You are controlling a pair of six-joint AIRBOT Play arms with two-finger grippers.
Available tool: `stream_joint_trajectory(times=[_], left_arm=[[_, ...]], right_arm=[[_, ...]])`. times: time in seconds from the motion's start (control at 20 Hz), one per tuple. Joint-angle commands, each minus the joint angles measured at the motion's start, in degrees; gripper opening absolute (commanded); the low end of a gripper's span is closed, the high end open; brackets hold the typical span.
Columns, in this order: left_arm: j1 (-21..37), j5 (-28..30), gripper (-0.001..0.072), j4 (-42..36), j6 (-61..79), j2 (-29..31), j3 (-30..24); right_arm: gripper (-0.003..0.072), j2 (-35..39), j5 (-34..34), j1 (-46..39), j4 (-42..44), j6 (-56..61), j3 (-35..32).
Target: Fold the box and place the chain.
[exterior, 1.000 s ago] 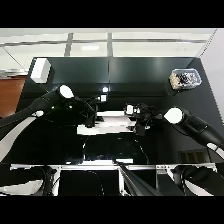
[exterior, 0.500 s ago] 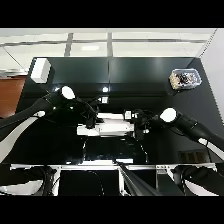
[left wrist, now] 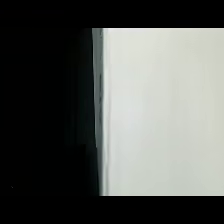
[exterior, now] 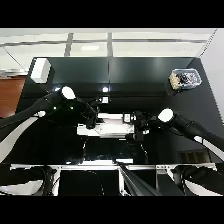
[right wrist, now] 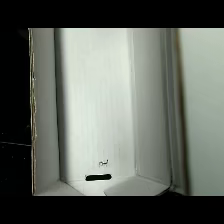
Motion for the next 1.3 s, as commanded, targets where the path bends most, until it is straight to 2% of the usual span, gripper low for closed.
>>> stream_joint_trajectory(times=[0.0, 0.3, 0.4, 0.6, 0.65, 0.7, 0.85, 0.9, 0.95, 1.0, 1.05, 1.25], left_arm=[[0.0, 0.0, 0.0024, 0.1, 0.0, 0.0, 0.0], [0.0, -0.3, 0.0024, 0.1, 0.0, 0.0, 0.0], [0.0, -0.3, 0.0024, 0.1, 0.0, 0.0, 0.0], [0.0, -0.3, 0.0024, 0.1, 0.0, 0.0, 0.0], [0.0, -0.3, 0.0024, 0.1, 0.0, 0.0, 0.0], [0.0, -0.3, 0.0025, 0.1, 0.0, 0.0, 0.0], [0.1, -0.7, 0.0026, 0.2, 0.0, 0.0, 0.0], [0.4, -1.2, 0.0055, 0.4, -0.1, 0.4, 0.0], [0.8, -2.0, 0.0222, 0.4, -0.4, 1.0, 0.0], [1.5, -2.2, 0.0424, 1.4, -3.0, 1.9, 0.0], [2.3, -2.4, 0.0532, 3.6, -7.3, 3.2, 0.2], [7.4, -10.4, 0.0539, 17.6, -25.8, 10.8, 0.8]], right_arm=[[0.0707, -1.3, -0.5, 0.0, 0.2, -0.4, 0.0], [0.0707, -3.5, -0.7, 0.6, -0.2, -0.3, 0.1], [0.0666, -3.5, -0.7, 0.6, -0.1, -0.3, 0.1], [0.0657, -3.5, -0.7, 0.6, -0.1, -0.3, 0.1], [0.0587, -3.5, -0.7, 0.6, -0.1, -0.3, 0.1], [0.0482, -3.5, -0.7, 0.6, -0.1, -0.3, 0.1], [0.0480, -3.5, -0.7, 0.6, -0.1, -0.3, 0.1], [0.0480, -3.5, -0.7, 0.6, -0.1, -0.3, 0.1], [0.0480, -3.5, -0.7, 0.6, -0.1, -0.3, 0.1], [0.0481, -3.5, -0.7, 0.6, -0.1, -0.3, 0.1], [0.0480, -3.5, -0.7, 0.6, -0.1, -0.3, 0.1], [0.0480, -3.5, -0.7, 0.6, -0.1, -0.3, 0.1]])
